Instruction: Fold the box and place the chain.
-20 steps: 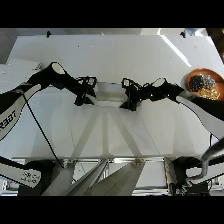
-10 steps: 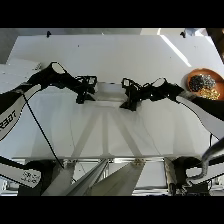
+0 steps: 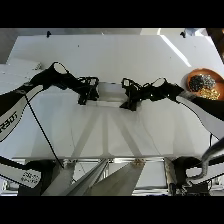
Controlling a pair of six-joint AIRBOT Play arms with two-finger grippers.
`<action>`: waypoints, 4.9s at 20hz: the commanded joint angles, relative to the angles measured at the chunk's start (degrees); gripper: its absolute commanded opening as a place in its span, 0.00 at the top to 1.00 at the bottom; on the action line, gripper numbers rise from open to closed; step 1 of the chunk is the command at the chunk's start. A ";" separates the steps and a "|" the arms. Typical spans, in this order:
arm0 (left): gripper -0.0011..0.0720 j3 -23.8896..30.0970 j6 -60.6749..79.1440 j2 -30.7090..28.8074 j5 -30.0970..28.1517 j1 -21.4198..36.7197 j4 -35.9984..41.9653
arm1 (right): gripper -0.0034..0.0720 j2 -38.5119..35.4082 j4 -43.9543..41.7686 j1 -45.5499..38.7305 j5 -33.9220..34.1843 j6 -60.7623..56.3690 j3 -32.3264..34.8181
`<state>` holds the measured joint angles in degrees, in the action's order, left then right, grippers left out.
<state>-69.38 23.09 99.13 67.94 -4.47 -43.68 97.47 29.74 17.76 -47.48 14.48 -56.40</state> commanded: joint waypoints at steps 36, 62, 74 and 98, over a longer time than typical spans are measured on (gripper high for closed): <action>0.98 18.05 -61.53 -12.68 -10.32 15.91 1.29 | 0.39 0.04 -0.02 0.02 -0.02 -0.07 -0.02; 0.78 18.21 -57.59 -7.23 -2.54 10.23 19.04 | 0.39 0.04 -0.02 0.02 0.00 -0.07 -0.02; 0.58 18.21 -53.66 -6.99 -5.11 10.14 24.81 | 0.39 0.04 0.00 0.02 0.00 -0.07 -0.02; 0.45 18.18 -57.92 -5.77 -12.98 3.65 22.77 | 0.39 0.04 0.00 0.02 0.00 -0.07 -0.02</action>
<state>-51.24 -32.47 93.32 57.87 -0.01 -17.04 97.47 29.76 17.76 -47.48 14.46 -56.40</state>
